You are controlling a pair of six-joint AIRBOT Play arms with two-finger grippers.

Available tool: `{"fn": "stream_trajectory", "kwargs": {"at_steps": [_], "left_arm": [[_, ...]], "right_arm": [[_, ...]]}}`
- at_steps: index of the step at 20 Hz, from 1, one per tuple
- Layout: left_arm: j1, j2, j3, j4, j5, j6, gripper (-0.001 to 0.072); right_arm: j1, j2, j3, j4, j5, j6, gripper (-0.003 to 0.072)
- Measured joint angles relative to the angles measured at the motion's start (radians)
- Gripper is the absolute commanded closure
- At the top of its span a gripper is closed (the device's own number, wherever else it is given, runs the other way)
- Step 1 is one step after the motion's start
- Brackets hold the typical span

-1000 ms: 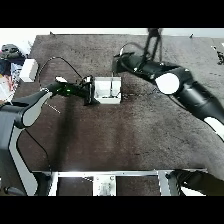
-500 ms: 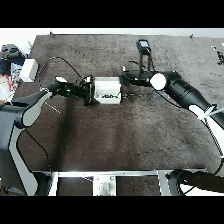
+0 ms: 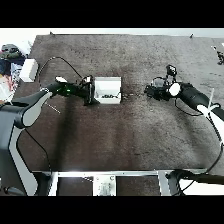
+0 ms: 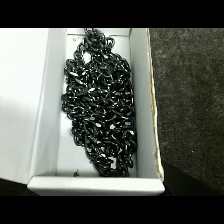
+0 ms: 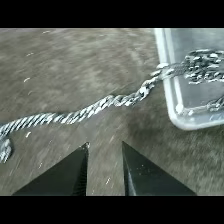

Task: Fold the box and place the chain.

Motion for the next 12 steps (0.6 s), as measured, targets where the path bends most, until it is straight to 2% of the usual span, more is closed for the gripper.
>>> {"fn": "stream_trajectory", "kwargs": {"at_steps": [8, 10, 11, 12], "left_arm": [[0.000, 0.000, 0.000, 0.000, 0.000, 0.000, 0.0307], [0.000, 0.000, 0.000, 0.000, 0.000, 0.000, 0.0308], [0.000, 0.000, 0.000, 0.000, 0.000, 0.000, 0.0308], [0.000, 0.000, 0.000, 0.000, 0.000, 0.000, 0.0308]], "right_arm": [[-0.014, -0.164, 0.132, 0.032, 0.040, 0.035, 0.0438], [-0.012, -0.193, 0.160, 0.033, 0.050, 0.049, 0.0459], [-0.010, -0.205, 0.172, 0.035, 0.050, 0.054, 0.0492], [-0.006, -0.218, 0.185, 0.033, 0.051, 0.060, 0.0636]]}}
